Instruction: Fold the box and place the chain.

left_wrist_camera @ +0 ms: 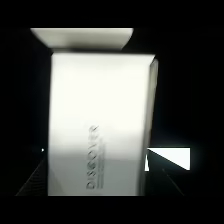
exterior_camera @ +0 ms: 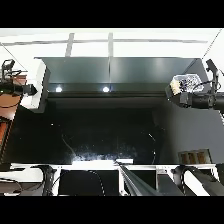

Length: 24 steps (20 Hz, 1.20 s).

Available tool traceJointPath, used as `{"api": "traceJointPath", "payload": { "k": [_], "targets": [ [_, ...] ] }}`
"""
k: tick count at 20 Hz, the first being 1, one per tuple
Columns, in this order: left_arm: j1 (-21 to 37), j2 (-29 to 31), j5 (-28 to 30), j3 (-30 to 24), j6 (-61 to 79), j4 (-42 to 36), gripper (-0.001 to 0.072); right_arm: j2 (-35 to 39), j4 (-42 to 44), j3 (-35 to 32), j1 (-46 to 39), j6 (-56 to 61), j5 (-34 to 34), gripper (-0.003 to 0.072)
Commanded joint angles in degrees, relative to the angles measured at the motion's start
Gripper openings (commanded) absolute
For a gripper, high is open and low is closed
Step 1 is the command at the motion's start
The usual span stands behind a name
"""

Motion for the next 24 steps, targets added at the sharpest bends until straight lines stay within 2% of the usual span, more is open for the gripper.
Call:
{"api": "traceJointPath", "payload": {
  "k": [1,4,6,7,8,9,11,13,14,16,18,19,21,24],
  "targets": [
    [-1.4,-0.9,-0.7,4.0,-0.7,1.5,0.0713,0.0,0.0,0.0,0.0,0.7,0.9,0.0017],
    [-1.2,1.5,-11.0,12.3,-7.0,6.0,0.0712,0.2,0.0,0.0,0.0,0.6,3.8,0.0017],
    [-1.4,4.1,-18.8,17.9,-7.9,5.5,0.0708,1.0,0.0,0.1,0.0,0.5,3.6,0.0017],
    [-1.5,5.5,-22.2,20.2,-11.1,5.3,0.0677,1.6,-0.1,0.1,0.0,0.5,3.7,0.0016],
    [-1.8,7.2,-25.7,22.0,-15.7,5.2,0.0433,2.5,-0.8,0.1,0.0,0.5,3.8,0.0016],
    [-2.2,9.4,-28.5,22.4,-18.7,4.2,0.0027,4.0,-2.6,0.1,0.0,0.5,3.6,0.0016],
    [-4.1,14.7,-29.9,20.4,-18.6,-0.1,0.0027,8.3,-11.4,0.0,0.4,0.5,3.4,0.0016],
    [-8.8,23.1,-25.6,13.1,-18.6,-2.4,0.0027,12.2,-22.9,-1.0,1.6,3.1,1.6,0.0015],
    [-12.5,28.9,-21.0,6.8,-18.6,-3.1,0.0027,14.3,-24.6,-2.5,1.8,3.5,-2.3,0.0015],
    [-20.9,40.9,-9.6,-8.5,-18.7,-3.3,0.0027,17.7,-22.8,-7.0,2.1,1.3,-13.5,0.0016],
    [-28.7,51.6,1.6,-24.3,-18.8,-2.8,0.0027,18.1,-21.5,-11.1,2.3,-0.5,-23.2,0.0017],
    [-31.1,55.7,5.3,-30.6,-18.8,-2.6,0.0027,18.0,-21.5,-13.2,2.3,-0.5,-27.2,0.0017],
    [-32.9,61.7,7.4,-39.1,-18.9,-2.8,0.0028,18.0,-21.6,-15.1,2.3,-0.5,-29.2,0.0017],
    [-32.9,67.1,6.0,-44.3,-19.3,-3.5,0.0030,18.0,-21.4,-15.1,2.3,-0.3,-25.1,0.0017]
  ]
}}
